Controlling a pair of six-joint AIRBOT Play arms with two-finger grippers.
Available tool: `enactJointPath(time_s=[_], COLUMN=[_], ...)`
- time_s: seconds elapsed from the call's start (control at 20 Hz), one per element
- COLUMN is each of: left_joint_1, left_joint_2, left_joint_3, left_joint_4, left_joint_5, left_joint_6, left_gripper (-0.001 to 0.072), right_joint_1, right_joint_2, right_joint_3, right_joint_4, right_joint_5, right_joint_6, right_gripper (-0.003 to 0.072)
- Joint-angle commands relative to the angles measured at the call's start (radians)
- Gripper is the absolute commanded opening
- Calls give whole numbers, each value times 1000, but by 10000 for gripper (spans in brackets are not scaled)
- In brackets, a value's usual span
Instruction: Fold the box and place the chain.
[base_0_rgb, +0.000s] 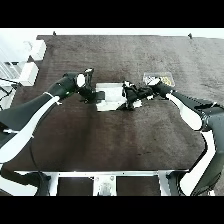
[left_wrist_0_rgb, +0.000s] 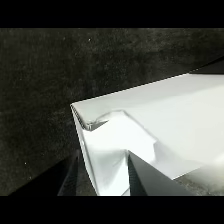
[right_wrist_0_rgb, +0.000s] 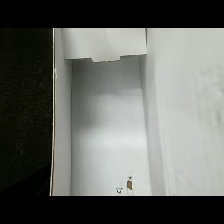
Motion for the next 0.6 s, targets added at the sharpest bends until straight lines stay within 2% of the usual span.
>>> enactJointPath(time_s=[0.0, 0.1, 0.25, 0.55], left_joint_1=[-6, -6, -6, -6], left_joint_2=[-2, -2, -19, -91], left_joint_3=[1, 1, 18, 113], left_joint_4=[29, 29, 30, 28], left_joint_5=[-11, -23, -48, -122], left_joint_6=[-66, -84, -83, -79], left_gripper=[348, 308, 308, 309], right_joint_1=[1, 1, 1, 1], right_joint_2=[-1, -1, -1, -1], right_joint_3=[0, 0, 0, 0], right_joint_4=[0, 0, 0, 0], right_joint_5=[0, 0, 0, 0], right_joint_6=[1, 1, 1, 1], right_gripper=[455, 455, 455, 455])
